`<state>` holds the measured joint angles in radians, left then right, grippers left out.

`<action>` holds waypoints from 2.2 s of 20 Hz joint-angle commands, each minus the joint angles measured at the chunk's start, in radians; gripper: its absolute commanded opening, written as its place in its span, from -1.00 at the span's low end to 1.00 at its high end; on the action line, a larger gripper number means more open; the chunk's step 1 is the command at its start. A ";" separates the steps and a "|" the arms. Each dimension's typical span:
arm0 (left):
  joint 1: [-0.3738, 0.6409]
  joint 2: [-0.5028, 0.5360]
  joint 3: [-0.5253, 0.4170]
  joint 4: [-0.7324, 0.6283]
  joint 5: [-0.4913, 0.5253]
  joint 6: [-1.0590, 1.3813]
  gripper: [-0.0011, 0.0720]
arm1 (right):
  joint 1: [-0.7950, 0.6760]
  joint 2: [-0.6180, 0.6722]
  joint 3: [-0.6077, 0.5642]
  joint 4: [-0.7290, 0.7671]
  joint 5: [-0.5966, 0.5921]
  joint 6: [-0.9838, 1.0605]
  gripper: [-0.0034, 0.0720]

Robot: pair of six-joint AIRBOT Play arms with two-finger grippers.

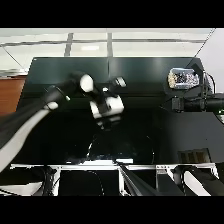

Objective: Fold the box and place the chain.

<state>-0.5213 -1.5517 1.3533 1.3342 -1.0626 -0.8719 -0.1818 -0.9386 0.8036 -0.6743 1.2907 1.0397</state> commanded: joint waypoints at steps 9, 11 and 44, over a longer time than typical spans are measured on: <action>0.810 -0.269 0.425 -0.019 0.043 -0.389 -0.04 | 0.000 0.001 0.001 0.012 -0.106 0.000 -0.84; 0.852 -0.371 0.541 -0.004 0.036 -0.380 -0.04 | 0.000 0.001 0.001 0.011 -0.114 0.000 -0.84; 0.456 0.889 -0.850 -0.240 0.270 -0.340 -0.90 | 0.145 0.001 -0.113 -0.375 -0.444 0.081 -0.84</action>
<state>-0.0528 -0.8577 0.7753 1.0840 -0.9565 -1.2217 -0.0448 -0.9386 0.7116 -0.9985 0.8928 1.1061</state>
